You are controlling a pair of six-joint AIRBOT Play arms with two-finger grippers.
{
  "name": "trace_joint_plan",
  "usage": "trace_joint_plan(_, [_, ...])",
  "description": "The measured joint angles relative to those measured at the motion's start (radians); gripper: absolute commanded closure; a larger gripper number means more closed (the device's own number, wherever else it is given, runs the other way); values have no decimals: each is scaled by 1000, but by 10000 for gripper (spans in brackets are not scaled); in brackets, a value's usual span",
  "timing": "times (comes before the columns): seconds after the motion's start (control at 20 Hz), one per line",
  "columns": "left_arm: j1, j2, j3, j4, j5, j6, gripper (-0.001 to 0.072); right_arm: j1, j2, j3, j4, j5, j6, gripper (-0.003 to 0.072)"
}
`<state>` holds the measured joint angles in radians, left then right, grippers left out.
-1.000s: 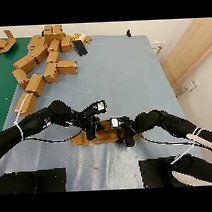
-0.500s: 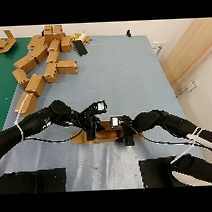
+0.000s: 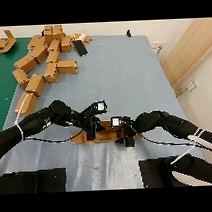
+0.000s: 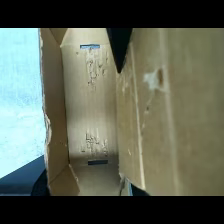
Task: Fold the box.
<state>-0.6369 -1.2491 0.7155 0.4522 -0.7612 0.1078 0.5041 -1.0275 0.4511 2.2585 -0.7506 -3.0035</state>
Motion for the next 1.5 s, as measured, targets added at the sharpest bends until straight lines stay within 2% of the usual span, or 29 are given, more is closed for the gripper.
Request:
trace_joint_plan(0.75, [0, 0, 0, 0, 0, 0, 697, 0, -5, -8, 0, 30, 2, 79])
trace_joint_plan(1.5, [0, 0, 0, 0, 0, 0, 697, 0, 3, -16, 24, -10, 11, 95])
